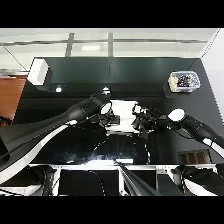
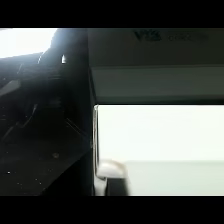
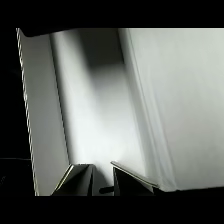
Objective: Fold the box and place the chain.
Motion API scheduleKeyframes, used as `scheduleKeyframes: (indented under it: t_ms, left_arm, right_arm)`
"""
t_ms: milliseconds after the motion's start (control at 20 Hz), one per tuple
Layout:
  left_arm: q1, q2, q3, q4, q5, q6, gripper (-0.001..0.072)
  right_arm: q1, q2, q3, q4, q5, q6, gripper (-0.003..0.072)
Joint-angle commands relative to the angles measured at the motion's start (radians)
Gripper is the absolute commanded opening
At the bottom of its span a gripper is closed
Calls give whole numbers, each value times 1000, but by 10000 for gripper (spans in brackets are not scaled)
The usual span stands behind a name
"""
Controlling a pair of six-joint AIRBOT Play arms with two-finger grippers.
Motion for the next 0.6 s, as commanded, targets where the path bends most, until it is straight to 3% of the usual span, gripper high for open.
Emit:
scheduleKeyframes:
  t_ms: [0, 50, 150, 250, 350, 450, 550]
  left_arm:
    - [1, 0, 0, -1, -3, 1, 24]
    - [1, 0, 0, -1, -2, 1, 24]
    - [1, 1, 0, -1, -2, 1, 24]
    - [1, 1, 0, -1, 3, 2, 25]
    - [1, 0, 0, -1, 0, 2, 25]
    - [1, 0, 0, -1, 0, 2, 26]
    - [1, 0, 0, -1, 0, 2, 26]
  right_arm:
    - [0, -1, 0, 11, -16, 19, 368]
    - [-1, -1, 0, 10, -16, 27, 376]
    - [-1, 0, 0, -5, -2, 48, 14]
    - [-8, 17, 4, -29, 6, 245, 12]
    - [-50, 77, 32, -118, 101, 500, 12]
    - [-134, 162, 79, -216, 212, 724, 12]
    - [-259, 246, 106, -281, 245, 953, 12]
